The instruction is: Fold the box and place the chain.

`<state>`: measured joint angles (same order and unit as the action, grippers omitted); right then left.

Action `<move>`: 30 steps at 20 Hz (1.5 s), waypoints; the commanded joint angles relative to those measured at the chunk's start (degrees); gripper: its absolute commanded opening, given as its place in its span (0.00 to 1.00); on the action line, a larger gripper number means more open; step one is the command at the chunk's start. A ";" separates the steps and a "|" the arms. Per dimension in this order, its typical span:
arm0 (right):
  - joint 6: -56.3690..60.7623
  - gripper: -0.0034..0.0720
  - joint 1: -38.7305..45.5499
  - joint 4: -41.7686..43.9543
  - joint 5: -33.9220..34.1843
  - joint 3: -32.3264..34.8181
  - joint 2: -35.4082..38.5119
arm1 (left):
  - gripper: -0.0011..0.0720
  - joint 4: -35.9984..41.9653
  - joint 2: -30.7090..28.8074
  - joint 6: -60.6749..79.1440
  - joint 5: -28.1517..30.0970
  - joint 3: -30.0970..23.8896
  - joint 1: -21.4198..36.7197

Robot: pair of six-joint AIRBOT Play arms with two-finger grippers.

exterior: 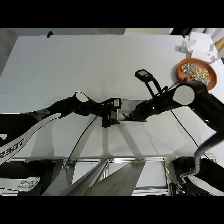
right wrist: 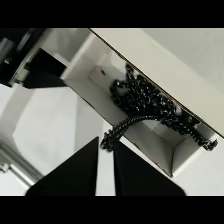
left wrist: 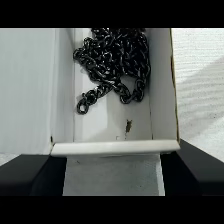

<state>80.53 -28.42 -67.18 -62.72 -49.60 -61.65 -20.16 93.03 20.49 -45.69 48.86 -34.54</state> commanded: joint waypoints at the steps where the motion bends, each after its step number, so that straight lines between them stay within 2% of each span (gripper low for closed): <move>1: 0.00 0.37 -0.07 -0.07 2.14 2.29 -2.01 | 0.20 -0.02 -0.02 0.02 0.00 0.00 0.04; 4: -0.02 0.39 0.00 -0.59 2.16 1.86 0.15 | 0.20 -0.02 -0.02 0.02 0.02 0.00 0.04; 7: 0.07 0.39 0.85 -9.46 -1.60 -2.47 4.48 | 0.20 -0.02 -0.02 0.02 0.02 0.00 0.04; 10: 2.08 0.39 8.68 -18.29 -7.74 -8.41 5.75 | 0.20 -0.02 -0.02 0.02 0.00 0.00 0.04; 12: 2.08 0.39 16.72 -19.43 -5.57 -8.76 5.22 | 0.20 -0.02 -0.02 0.02 0.02 0.00 0.04; 15: 1.95 0.39 26.86 -19.58 -0.55 -8.76 0.04 | 0.20 -0.02 -0.02 0.02 0.02 0.00 0.04; 17: 1.99 0.45 30.47 -19.61 2.27 -8.76 -5.73 | 0.20 -0.02 -0.02 0.02 0.00 0.00 0.04; 21: 2.10 0.44 30.05 -19.39 7.52 -8.79 -17.44 | 0.20 -0.02 -0.02 0.02 0.02 0.00 0.04; 24: 2.19 0.44 28.68 -19.37 11.50 -8.83 -23.50 | 0.20 -0.02 -0.02 0.02 0.02 0.00 0.04; 30: 4.96 0.45 27.06 -18.64 16.17 -8.96 -28.04 | 0.20 -0.02 -0.02 0.02 0.00 0.00 0.04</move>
<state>84.23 -0.91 -86.35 -49.60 -58.57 -87.31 -20.18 93.03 20.51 -45.69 48.86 -34.57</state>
